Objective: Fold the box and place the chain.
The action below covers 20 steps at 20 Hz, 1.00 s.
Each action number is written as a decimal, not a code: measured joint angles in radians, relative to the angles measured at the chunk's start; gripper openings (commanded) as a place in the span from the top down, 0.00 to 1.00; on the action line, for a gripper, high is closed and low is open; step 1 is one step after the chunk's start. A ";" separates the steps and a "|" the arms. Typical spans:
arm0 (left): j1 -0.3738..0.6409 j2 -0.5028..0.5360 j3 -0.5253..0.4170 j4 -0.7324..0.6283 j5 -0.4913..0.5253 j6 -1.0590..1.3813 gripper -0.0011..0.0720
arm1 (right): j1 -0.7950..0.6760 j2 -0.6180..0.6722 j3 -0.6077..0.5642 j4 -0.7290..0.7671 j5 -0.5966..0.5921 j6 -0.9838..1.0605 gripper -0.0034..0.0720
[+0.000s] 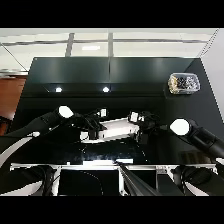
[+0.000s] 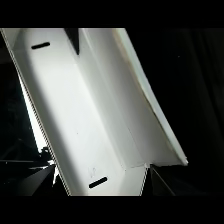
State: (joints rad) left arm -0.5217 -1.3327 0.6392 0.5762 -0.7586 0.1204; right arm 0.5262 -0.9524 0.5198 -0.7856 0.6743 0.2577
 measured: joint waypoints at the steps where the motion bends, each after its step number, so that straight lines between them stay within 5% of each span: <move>1: 0.000 0.000 0.000 0.000 0.000 0.001 0.95 | -0.003 -0.010 0.000 0.013 0.000 -0.012 0.07; 20: -0.001 0.013 0.000 0.027 -0.006 0.035 0.95 | -0.023 -0.045 0.001 0.069 0.028 -0.156 0.07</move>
State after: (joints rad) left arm -0.5228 -1.3201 0.6388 0.6033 -0.7647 0.1555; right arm 0.5037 -0.9970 0.5205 -0.7162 0.7025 0.1017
